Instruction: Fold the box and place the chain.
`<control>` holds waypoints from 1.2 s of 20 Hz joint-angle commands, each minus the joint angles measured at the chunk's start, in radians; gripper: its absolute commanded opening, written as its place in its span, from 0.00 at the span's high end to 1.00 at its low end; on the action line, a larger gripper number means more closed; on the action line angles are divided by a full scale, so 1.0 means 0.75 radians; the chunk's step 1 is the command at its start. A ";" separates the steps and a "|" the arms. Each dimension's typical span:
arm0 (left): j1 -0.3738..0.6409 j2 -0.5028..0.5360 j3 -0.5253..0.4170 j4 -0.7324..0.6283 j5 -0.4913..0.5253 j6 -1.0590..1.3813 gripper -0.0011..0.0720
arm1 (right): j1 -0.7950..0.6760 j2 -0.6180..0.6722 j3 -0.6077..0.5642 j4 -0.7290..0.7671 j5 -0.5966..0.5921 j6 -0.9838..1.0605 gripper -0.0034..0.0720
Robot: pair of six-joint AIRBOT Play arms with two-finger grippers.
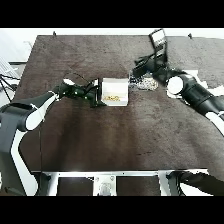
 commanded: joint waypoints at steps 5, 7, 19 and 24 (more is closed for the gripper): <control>0.001 0.001 0.001 0.000 -0.002 0.001 0.37 | -0.265 -0.238 0.327 0.774 0.685 -0.830 0.69; 0.001 0.001 0.001 0.000 -0.007 0.001 0.37 | -0.319 -0.323 0.355 0.909 0.728 -0.916 0.80; 0.001 0.001 0.001 0.000 -0.005 0.002 0.37 | -0.273 -0.732 0.553 1.036 1.114 -1.088 0.81; 0.001 0.001 0.001 0.000 -0.005 0.003 0.37 | -0.250 -0.725 0.557 1.034 1.297 -1.088 0.71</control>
